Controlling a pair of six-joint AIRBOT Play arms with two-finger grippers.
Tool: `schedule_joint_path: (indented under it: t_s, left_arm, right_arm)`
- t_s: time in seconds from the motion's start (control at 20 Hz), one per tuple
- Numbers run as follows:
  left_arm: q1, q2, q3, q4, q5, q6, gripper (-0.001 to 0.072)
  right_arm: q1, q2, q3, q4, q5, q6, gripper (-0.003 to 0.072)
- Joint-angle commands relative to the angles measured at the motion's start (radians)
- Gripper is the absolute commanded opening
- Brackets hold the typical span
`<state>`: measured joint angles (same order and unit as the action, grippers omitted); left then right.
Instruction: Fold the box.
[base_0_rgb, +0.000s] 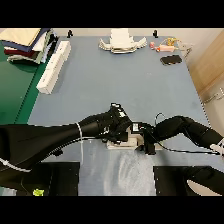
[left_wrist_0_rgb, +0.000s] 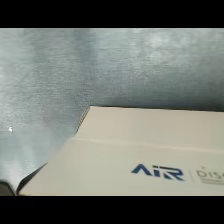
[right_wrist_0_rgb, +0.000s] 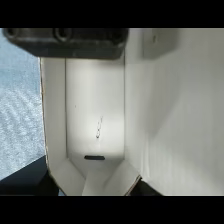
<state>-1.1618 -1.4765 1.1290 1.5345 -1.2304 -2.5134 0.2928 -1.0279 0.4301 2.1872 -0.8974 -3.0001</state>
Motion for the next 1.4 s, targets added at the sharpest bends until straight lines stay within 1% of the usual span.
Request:
schedule_joint_path:
  t_s: [0.0, 0.1, 0.15, 0.2, 0.25, 0.3, 0.35, 0.55, 0.6, 0.65, 0.7, 0.85, 1.05, 1.1, 1.2, 1.35]
  left_arm:
    - [-0.031, -0.038, 0.035, 0.064, -0.039, -0.05, 0.0216]
    - [-0.042, -0.043, 0.04, 0.09, -0.073, -0.079, 0.0212]
    - [-0.042, -0.042, 0.04, 0.091, -0.082, -0.083, 0.0085]
    - [-0.042, -0.042, 0.04, 0.09, -0.082, -0.084, 0.0064]
    - [-0.042, -0.042, 0.04, 0.09, -0.082, -0.091, 0.0063]
    - [-0.042, -0.042, 0.04, 0.09, -0.082, -0.098, 0.0031]
    - [-0.042, -0.042, 0.041, 0.089, -0.082, -0.098, 0.0016]
    - [-0.042, -0.042, 0.046, 0.085, -0.082, -0.096, 0.0018]
    - [-0.042, -0.042, 0.046, 0.078, -0.082, -0.089, 0.0225]
    - [-0.042, -0.042, 0.046, 0.073, -0.089, -0.096, 0.0575]
    - [-0.042, -0.042, 0.05, 0.063, -0.119, -0.098, 0.0651]
    - [-0.039, -0.023, 0.061, 0.071, -0.23, -0.065, 0.0652]
    - [-0.04, 0.053, 0.09, 0.099, -0.298, -0.04, 0.0651]
    - [-0.04, 0.072, 0.098, 0.099, -0.308, -0.041, 0.0651]
    - [-0.04, 0.099, 0.105, 0.1, -0.296, -0.041, 0.0652]
    - [-0.04, 0.106, 0.104, 0.072, -0.287, -0.042, 0.065]
  right_arm:
    - [0.0, 0.001, 0.001, 0.0, 0.0, 0.0, 0.0462]
    - [0.0, 0.001, 0.001, 0.0, 0.0, 0.0, 0.0462]
    - [0.0, 0.001, 0.001, 0.0, 0.0, 0.0, 0.0462]
    - [0.0, 0.001, 0.001, 0.0, 0.0, 0.0, 0.0462]
    - [0.0, 0.001, 0.001, 0.0, 0.0, 0.0, 0.0462]
    - [0.0, 0.001, 0.001, 0.0, 0.0, 0.0, 0.0462]
    - [0.0, 0.001, 0.001, 0.0, 0.0, 0.0, 0.0462]
    - [0.0, 0.001, 0.001, 0.0, 0.0, 0.0, 0.0462]
    - [0.0, 0.001, 0.001, 0.0, 0.0, 0.0, 0.0462]
    - [0.0, 0.001, 0.001, 0.0, 0.0, 0.0, 0.0462]
    - [0.0, 0.001, 0.001, 0.0, 0.0, 0.0, 0.0462]
    - [0.0, 0.001, 0.001, 0.0, 0.0, 0.0, 0.0462]
    - [0.0, 0.001, 0.001, 0.0, 0.0, 0.0, 0.0462]
    - [0.0, 0.001, 0.001, 0.0, 0.0, 0.0, 0.0463]
    - [0.0, 0.001, 0.001, 0.0, 0.0, 0.0, 0.0462]
    - [0.0, 0.001, 0.001, 0.0, 0.0, 0.0, 0.0462]
